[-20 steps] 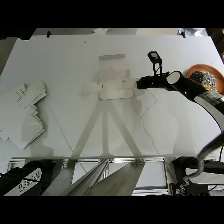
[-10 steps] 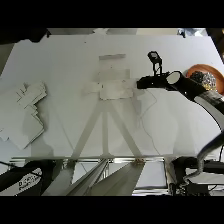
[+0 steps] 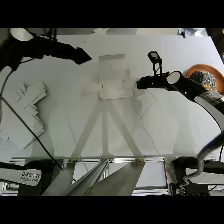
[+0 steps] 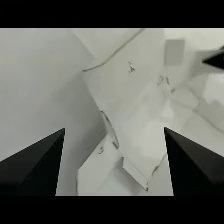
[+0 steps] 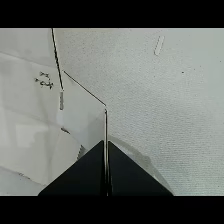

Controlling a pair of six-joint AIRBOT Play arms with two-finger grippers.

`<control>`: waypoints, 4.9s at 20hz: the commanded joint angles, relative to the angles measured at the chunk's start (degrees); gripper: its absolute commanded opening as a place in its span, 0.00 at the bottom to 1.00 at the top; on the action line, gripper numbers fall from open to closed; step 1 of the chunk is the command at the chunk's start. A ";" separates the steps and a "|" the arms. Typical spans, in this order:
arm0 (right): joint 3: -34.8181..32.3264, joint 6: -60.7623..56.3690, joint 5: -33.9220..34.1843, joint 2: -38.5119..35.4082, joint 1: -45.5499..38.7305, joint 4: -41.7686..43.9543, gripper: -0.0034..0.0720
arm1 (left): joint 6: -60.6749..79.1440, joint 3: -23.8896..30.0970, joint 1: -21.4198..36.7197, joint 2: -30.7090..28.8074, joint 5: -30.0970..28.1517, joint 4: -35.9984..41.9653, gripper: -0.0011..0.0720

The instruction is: Fold the box and place the chain.

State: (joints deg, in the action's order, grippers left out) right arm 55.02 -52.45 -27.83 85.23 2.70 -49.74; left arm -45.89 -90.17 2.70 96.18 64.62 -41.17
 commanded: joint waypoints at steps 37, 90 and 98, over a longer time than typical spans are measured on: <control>-0.02 0.00 0.00 -0.04 0.04 0.02 0.06 | 12.46 -10.10 -7.02 19.89 3.78 2.97 0.70; 0.20 -7.74 -11.74 -33.03 0.02 -23.87 0.67 | 30.42 -0.87 -18.32 14.60 3.69 -3.06 0.02; 0.20 -7.76 -11.74 -28.33 0.02 -23.80 0.67 | 31.65 -0.87 -18.32 16.22 -0.74 -3.02 0.02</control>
State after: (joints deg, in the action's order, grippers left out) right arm 55.20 -60.16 -39.44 55.05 2.70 -73.54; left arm -15.27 -91.07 -15.57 112.03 66.13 -44.12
